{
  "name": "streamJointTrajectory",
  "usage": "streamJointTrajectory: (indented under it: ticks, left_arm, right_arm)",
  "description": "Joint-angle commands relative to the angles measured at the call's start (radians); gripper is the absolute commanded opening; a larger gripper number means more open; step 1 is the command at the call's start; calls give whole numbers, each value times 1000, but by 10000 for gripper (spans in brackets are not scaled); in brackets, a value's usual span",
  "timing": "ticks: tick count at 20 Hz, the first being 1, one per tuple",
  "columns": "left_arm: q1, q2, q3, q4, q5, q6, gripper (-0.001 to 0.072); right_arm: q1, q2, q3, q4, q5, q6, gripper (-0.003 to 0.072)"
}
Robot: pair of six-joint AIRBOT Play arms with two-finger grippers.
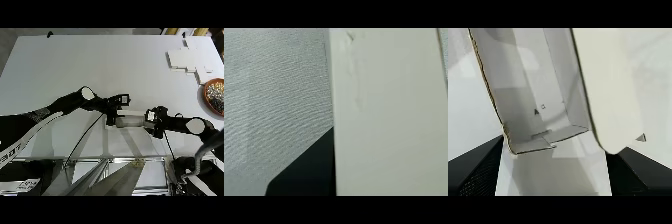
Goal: Fold the box and place the chain.
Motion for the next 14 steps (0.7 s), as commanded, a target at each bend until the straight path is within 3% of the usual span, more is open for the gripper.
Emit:
streamJointTrajectory:
  ticks: [1, 6, 14]
  left_arm:
    - [-1, 0, 0, 0, 0, 0, 8]
    - [-1, 0, 0, 0, 0, 0, 8]
    - [-1, 0, 0, 0, 0, 0, 8]
  right_arm:
    - [-47, -26, 5, 146, 37, -208, 687]
    - [-115, -94, 5, 227, 48, -232, 687]
    - [-138, -242, 5, 353, 130, -531, 686]
